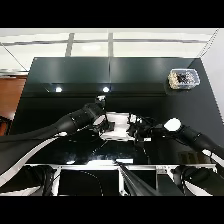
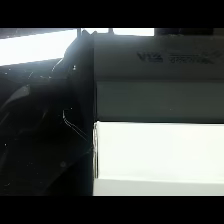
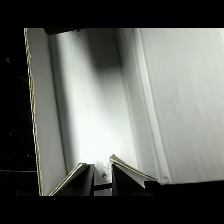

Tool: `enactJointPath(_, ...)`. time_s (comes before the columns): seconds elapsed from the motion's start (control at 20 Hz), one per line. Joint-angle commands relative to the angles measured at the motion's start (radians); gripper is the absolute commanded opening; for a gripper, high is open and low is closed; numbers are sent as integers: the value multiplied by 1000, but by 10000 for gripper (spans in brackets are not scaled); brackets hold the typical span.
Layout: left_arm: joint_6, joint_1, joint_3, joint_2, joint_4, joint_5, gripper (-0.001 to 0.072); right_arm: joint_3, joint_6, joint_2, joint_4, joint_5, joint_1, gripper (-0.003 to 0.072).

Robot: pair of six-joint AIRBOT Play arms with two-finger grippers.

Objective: Fold the box and place the chain.

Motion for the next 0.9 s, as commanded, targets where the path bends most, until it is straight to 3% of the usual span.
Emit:
enactJointPath(0.0,0,1,0,-1,0,5,31,5,91,21,-14,3,-26,91)
enactJointPath(0.05,0,1,0,-1,0,9,31,13,169,51,-52,23,-54,16)
enactJointPath(0.25,1,1,0,-1,0,16,31,86,655,215,-398,227,-294,16)
enactJointPath(0.35,1,1,0,-1,0,15,31,92,917,255,-503,252,-481,16)
enactJointPath(0.45,1,1,0,-1,0,16,31,79,1133,254,-509,253,-663,16)
enactJointPath(0.6,1,1,0,-1,0,16,31,16,1237,251,-504,236,-820,16)
enactJointPath(0.85,1,1,0,-1,0,18,31,-78,1260,144,-352,293,-819,16)
